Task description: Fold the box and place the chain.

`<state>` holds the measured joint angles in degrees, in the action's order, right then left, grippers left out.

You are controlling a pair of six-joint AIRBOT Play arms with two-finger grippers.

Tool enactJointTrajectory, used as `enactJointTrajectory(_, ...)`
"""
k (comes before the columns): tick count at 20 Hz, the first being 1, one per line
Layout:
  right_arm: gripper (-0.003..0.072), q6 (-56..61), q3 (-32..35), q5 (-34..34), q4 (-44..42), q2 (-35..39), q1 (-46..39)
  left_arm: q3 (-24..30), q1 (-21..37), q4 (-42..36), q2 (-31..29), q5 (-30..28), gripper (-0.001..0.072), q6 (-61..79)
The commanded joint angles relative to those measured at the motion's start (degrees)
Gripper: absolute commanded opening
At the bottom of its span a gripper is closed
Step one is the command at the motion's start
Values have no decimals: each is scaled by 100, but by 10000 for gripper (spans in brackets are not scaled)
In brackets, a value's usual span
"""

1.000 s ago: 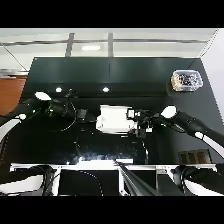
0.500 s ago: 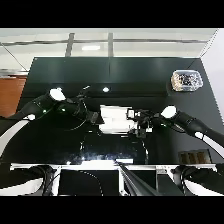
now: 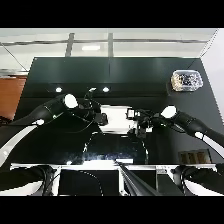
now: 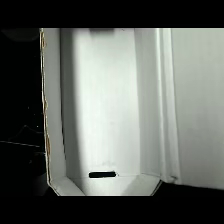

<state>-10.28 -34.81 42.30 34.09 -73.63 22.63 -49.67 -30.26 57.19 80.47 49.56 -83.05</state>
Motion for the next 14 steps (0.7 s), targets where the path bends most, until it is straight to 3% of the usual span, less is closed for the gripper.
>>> enactJointTrajectory(1, 424, -2, -7, -13, 2, 4, 0, -258, -404, 1233, 4, 42, 688, -1318)
enactJointTrajectory(3, 424, -2, -7, -13, 2, 4, 0, -498, -815, 2050, 37, 107, 655, -2138)
enactJointTrajectory(5, 424, -2, -7, -15, 2, 4, 0, -737, -1134, 2645, 103, 363, 458, -2924)
enactJointTrajectory(9, 424, -2, -7, -15, 2, 4, 0, -1016, -1443, 3121, 192, 835, 284, -3383)
enactJointTrajectory(14, 424, -4, -7, -13, 2, 2, 0, -1209, -1471, 3021, 542, 1207, 270, -3552)
